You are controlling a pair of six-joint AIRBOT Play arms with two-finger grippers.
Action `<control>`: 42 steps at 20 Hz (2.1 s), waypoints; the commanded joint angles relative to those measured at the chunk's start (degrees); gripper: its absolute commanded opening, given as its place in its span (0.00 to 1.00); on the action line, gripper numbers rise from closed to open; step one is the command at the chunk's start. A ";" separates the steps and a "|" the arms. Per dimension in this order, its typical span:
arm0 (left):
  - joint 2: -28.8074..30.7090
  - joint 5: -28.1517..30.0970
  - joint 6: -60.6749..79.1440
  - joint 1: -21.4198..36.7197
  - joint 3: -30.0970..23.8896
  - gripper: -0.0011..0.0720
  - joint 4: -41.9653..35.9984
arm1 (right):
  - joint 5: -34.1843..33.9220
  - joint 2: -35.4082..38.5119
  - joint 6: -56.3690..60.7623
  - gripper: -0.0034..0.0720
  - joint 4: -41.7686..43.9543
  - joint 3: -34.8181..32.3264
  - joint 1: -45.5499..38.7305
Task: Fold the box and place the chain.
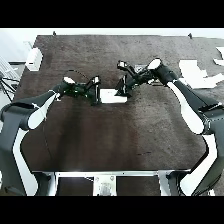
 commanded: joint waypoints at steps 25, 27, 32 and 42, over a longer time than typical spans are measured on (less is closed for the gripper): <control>0.00 0.00 0.02 0.04 -0.02 0.71 0.00 | -9.97 4.61 -18.80 0.52 14.10 -14.99 0.07; 0.00 0.00 0.02 0.04 -0.02 0.71 0.00 | -10.23 4.61 -18.95 0.52 14.14 -14.97 0.07; 0.00 0.00 0.02 0.04 -0.02 0.71 0.00 | -11.08 5.01 -18.97 0.51 14.12 -14.97 0.04; 0.00 -0.02 0.02 0.04 -0.02 0.71 0.02 | -4.70 6.71 -19.06 0.44 14.12 -14.99 -0.90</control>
